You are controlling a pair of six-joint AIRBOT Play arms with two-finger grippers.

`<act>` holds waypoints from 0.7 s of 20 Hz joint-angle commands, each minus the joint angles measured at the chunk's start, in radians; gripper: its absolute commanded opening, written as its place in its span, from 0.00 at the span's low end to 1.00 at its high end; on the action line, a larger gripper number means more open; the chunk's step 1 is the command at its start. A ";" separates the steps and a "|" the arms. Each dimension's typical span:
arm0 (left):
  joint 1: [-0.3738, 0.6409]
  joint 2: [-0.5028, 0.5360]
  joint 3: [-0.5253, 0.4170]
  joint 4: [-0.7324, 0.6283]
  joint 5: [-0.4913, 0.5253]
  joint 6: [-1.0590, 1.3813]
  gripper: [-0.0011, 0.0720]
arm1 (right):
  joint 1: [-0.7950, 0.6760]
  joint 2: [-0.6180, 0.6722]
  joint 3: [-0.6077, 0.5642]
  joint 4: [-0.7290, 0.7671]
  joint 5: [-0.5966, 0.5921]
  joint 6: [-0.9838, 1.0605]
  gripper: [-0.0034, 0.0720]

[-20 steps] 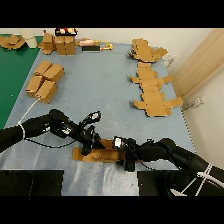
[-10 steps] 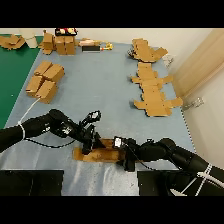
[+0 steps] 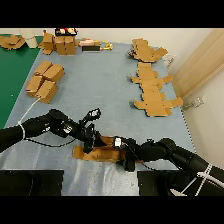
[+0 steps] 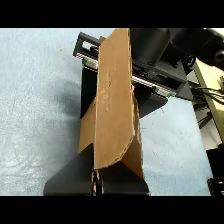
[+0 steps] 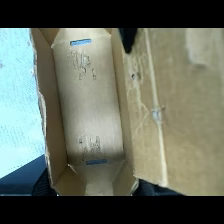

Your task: Fold the box.

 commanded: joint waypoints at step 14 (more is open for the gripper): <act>0.028 0.173 0.003 0.317 -0.002 -0.448 0.52 | 0.000 0.000 0.002 0.001 -0.038 -0.001 0.75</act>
